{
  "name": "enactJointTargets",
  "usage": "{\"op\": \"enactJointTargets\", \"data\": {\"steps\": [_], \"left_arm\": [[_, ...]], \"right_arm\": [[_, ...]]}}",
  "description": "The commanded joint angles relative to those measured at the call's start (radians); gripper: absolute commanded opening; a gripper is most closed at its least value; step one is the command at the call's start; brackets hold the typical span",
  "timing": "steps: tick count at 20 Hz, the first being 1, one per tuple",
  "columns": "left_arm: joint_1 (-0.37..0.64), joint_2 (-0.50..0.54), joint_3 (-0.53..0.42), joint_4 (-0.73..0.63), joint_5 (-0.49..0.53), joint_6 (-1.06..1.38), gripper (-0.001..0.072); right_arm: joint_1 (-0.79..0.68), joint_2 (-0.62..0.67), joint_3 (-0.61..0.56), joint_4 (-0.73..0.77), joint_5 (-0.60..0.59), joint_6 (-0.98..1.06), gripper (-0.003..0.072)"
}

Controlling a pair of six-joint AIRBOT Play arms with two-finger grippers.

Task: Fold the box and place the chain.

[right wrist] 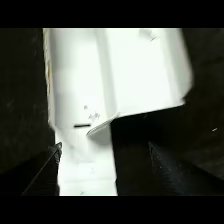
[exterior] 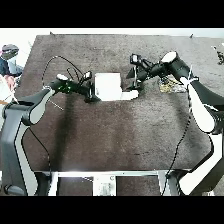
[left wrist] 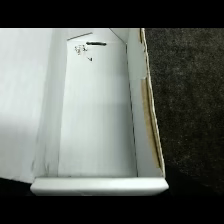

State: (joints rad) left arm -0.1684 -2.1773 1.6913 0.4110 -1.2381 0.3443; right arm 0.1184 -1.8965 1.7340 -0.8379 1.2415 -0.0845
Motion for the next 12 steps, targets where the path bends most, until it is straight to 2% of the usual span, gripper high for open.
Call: {"op": "enactJointTargets", "data": {"steps": [1,4,6,8,12], "left_arm": [[0.001,0.001,0.0,0.0,0.0,0.002,0.0414],[0.001,0.001,0.0,0.0,0.0,0.002,0.0414],[0.001,0.001,0.0,0.0,0.0,0.002,0.0414],[0.001,0.001,0.0,0.0,0.0,0.002,0.0414],[0.001,0.001,0.0,0.0,0.0,0.002,0.0414]], "right_arm": [[0.033,-0.026,-0.013,-0.151,0.015,-0.003,0.0612],[0.06,-0.06,-0.013,-0.149,-0.057,-0.002,0.0612],[0.071,-0.071,-0.013,-0.149,-0.06,-0.002,0.0609],[0.074,-0.074,-0.013,-0.126,-0.06,-0.002,0.0452],[0.074,-0.074,-0.013,-0.07,-0.077,-0.001,0.0444]]}}
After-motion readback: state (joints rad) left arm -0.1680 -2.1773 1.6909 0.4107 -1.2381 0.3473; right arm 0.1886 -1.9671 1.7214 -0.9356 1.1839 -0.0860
